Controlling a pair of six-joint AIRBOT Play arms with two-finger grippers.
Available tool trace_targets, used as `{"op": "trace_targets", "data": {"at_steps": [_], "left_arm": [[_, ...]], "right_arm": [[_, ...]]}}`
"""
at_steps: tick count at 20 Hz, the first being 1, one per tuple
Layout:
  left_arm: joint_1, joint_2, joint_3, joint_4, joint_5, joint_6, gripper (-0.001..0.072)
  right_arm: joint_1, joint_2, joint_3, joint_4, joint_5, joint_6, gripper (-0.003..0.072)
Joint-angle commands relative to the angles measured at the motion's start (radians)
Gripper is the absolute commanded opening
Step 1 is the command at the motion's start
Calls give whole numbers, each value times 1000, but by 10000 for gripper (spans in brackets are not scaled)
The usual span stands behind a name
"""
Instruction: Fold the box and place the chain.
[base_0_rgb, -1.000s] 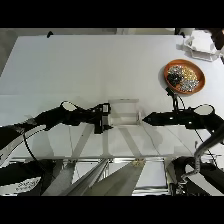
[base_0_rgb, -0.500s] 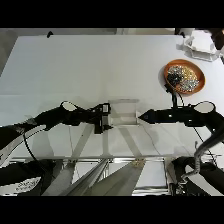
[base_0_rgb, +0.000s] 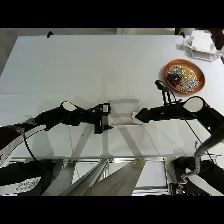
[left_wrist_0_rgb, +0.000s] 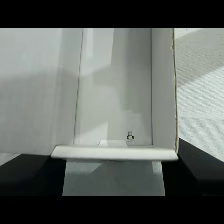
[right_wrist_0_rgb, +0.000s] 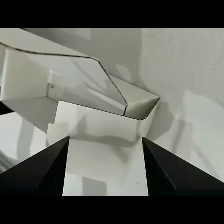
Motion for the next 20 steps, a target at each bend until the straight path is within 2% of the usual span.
{"op": "trace_targets", "data": {"at_steps": [1, 6, 8, 13, 20], "left_arm": [[0, 0, 0, 0, 0, 0, 410], [0, 0, 0, 0, 0, 0, 410], [0, 0, 0, 0, 0, 0, 410], [0, 0, 0, 0, 0, 0, 410], [0, 0, 0, 0, 0, 0, 410]], "right_arm": [[72, -24, 37, -167, -21, 187, 506], [162, -90, 39, -225, -39, 314, 527], [192, -91, 44, -246, -79, 373, 527], [230, -91, 93, -348, -66, 478, 523], [263, -183, 131, -352, -62, 546, 505]]}}
